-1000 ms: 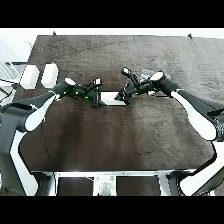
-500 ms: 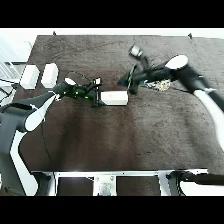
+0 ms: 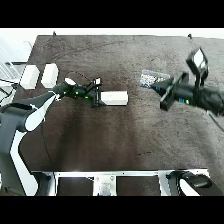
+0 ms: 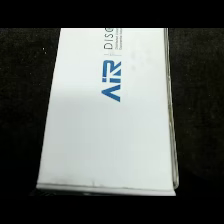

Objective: Fold the box and place the chain.

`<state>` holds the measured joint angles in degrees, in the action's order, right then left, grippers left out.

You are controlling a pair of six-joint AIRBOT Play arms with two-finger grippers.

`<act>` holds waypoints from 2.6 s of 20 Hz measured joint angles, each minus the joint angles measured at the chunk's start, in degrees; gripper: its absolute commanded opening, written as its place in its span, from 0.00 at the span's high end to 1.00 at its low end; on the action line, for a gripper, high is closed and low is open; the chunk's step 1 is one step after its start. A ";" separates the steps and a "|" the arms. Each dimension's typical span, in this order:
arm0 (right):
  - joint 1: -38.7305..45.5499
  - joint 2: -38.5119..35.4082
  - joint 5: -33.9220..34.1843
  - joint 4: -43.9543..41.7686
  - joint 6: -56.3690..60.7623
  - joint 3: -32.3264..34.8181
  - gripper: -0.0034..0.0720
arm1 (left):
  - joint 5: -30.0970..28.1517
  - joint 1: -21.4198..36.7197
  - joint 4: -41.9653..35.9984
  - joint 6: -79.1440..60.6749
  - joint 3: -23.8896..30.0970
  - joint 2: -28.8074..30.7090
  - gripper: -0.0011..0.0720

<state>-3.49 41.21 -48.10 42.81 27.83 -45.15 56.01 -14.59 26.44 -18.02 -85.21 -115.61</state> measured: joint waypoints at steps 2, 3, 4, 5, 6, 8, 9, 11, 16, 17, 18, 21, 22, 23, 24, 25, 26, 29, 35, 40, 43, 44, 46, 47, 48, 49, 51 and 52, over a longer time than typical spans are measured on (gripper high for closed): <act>2.23 -3.15 1.20 0.35 0.42 5.81 0.95 | 0.00 0.00 0.00 0.00 0.00 0.00 0.34; 3.15 -4.09 1.51 0.52 0.57 8.15 0.95 | 0.02 0.00 0.00 0.00 0.00 0.00 0.34; 3.89 -4.85 2.08 0.52 0.70 10.23 0.95 | 0.09 0.00 0.00 0.00 0.00 0.00 0.35; 4.28 -5.31 2.10 0.55 0.79 11.82 0.95 | 0.15 0.00 -0.02 0.00 0.00 0.00 0.35; 4.66 -5.70 2.21 0.59 0.87 13.11 0.95 | 0.22 0.00 -0.17 -0.02 0.00 0.00 0.57; 5.07 -6.14 3.04 0.52 1.01 14.62 0.95 | 0.63 0.15 -0.22 0.98 -0.02 0.42 0.96; 5.20 -6.32 3.48 0.44 0.98 15.13 0.95 | 1.33 0.48 0.20 1.90 0.00 1.03 0.96; 5.44 -6.45 4.44 0.39 1.03 15.74 0.95 | 4.13 1.53 0.02 5.44 -0.09 3.48 0.97; 5.55 -6.62 5.44 0.28 1.09 16.26 0.94 | 6.38 5.79 0.33 14.56 3.54 16.15 0.97; 5.55 -6.62 5.53 0.28 1.09 16.31 0.95 | 4.57 6.78 0.50 16.02 5.75 20.09 0.97; 5.57 -6.62 5.79 0.28 1.09 16.33 0.95 | 2.69 7.87 0.59 17.14 8.33 24.11 0.97; 5.57 -6.62 6.38 0.31 1.09 16.39 0.94 | -6.54 12.41 0.85 20.44 19.39 37.42 0.97; 5.57 -6.62 6.62 0.28 1.09 16.39 0.95 | -10.14 14.49 0.96 21.81 23.78 41.92 0.97; 5.57 -6.62 6.75 0.28 1.09 16.39 0.95 | -13.62 16.81 0.72 23.23 28.09 45.90 0.96; 5.57 -6.62 6.75 0.28 1.11 16.39 0.95 | -15.78 19.21 1.03 24.44 31.87 49.07 0.96; 5.57 -6.62 6.82 0.28 1.09 16.41 0.95 | -17.90 22.01 1.16 25.62 35.52 51.93 0.96; 5.57 -6.62 6.84 0.28 1.09 16.44 0.95 | -19.21 24.70 1.11 26.45 38.58 54.12 0.96; 5.57 -6.62 6.97 0.00 1.11 16.57 0.95 | -20.15 32.50 1.27 27.52 46.38 57.86 0.96; 5.57 -6.62 6.99 -0.31 1.11 16.70 0.94 | -28.33 40.65 0.96 28.00 54.21 60.00 0.97; 5.57 -6.62 6.99 -0.33 1.11 16.74 0.95 | -32.09 46.01 1.44 29.24 56.30 60.15 0.96; 5.57 -6.62 7.02 -0.33 1.11 16.74 0.95 | -34.62 50.34 1.60 30.49 57.24 60.02 0.96; 5.57 -6.62 7.02 -0.33 1.11 16.74 0.95 | -35.06 51.39 1.64 30.58 57.40 59.69 0.96; 5.57 -6.62 6.99 -0.33 1.11 16.74 0.95 | -35.06 52.81 1.68 29.38 57.48 58.10 0.96; 5.57 -6.62 7.02 -0.33 1.11 16.74 0.95 | -34.34 53.18 1.77 28.41 57.35 56.85 0.96; 5.57 -6.62 6.99 -0.33 1.11 16.74 0.94 | -33.64 53.46 1.81 27.43 57.11 55.47 0.96; 5.57 -6.62 6.99 -0.33 1.11 16.74 0.94 | -33.22 53.68 1.79 26.21 56.78 54.01 0.96; 5.57 -6.62 6.99 -0.33 1.11 16.74 0.95 | -32.30 53.94 1.86 23.85 56.24 51.67 0.96; 5.57 -6.62 6.99 -0.33 1.11 16.74 0.95 | -32.02 54.03 1.79 22.97 56.00 50.86 0.96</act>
<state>2.09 34.59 -41.10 42.48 28.95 -28.40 23.99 39.44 28.23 4.95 -29.21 -64.75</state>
